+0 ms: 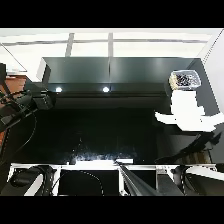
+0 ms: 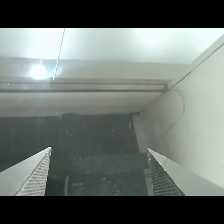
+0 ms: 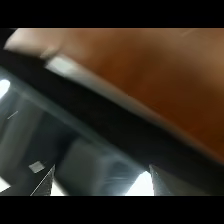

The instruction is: Fold the box and place the chain.

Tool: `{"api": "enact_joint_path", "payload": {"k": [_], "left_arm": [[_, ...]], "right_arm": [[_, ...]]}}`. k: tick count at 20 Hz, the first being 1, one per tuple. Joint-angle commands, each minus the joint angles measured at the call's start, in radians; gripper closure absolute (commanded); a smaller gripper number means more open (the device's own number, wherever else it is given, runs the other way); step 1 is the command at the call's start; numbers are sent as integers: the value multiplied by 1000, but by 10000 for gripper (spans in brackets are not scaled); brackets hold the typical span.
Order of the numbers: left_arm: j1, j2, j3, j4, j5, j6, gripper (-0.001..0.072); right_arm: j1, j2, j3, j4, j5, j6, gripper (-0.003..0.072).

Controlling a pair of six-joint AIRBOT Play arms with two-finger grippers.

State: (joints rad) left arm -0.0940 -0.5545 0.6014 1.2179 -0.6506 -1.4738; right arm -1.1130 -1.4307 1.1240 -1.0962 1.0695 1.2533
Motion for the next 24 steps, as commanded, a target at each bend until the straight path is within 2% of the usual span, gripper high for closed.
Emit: {"api": "enact_joint_path", "payload": {"k": [1, 3, 5, 8, 11, 13, 14, 15, 17, 18, 21, 24], "left_arm": [[0, -28, 0, -8, 35, -2, 5], [0, -53, 0, -34, 42, -2, 4], [0, -72, 0, -65, 42, -1, 5], [0, -79, 0, -117, 42, 1, 5], [0, -79, 0, -122, 42, 2, 5], [0, -79, 0, -122, 41, 4, 5], [0, -79, 0, -122, 41, 4, 5], [0, -79, 0, -122, 41, 4, 5], [0, -79, 0, -122, 41, 4, 5], [0, -79, 0, -123, 41, 4, 5], [0, -79, 0, -123, 36, 4, 5], [0, -79, 0, -124, 18, 4, 5]], "right_arm": [[-50, -200, 115, 322, 318, -369, -16], [-41, -272, 142, 319, 418, -368, -16], [-30, -313, 142, 309, 458, -365, -15], [15, -335, 142, 274, 457, -352, -15], [82, -337, 142, 137, 450, -320, -15], [102, -336, 142, 138, 457, -310, -14], [108, -335, 142, 138, 457, -310, 122], [109, -328, 142, 151, 447, -318, 334], [107, -293, 142, 228, 455, -379, 553], [108, -272, 141, 274, 469, -412, 628], [120, -185, 89, 382, 477, -469, 629], [179, -68, -45, 390, 415, -503, 645]]}}
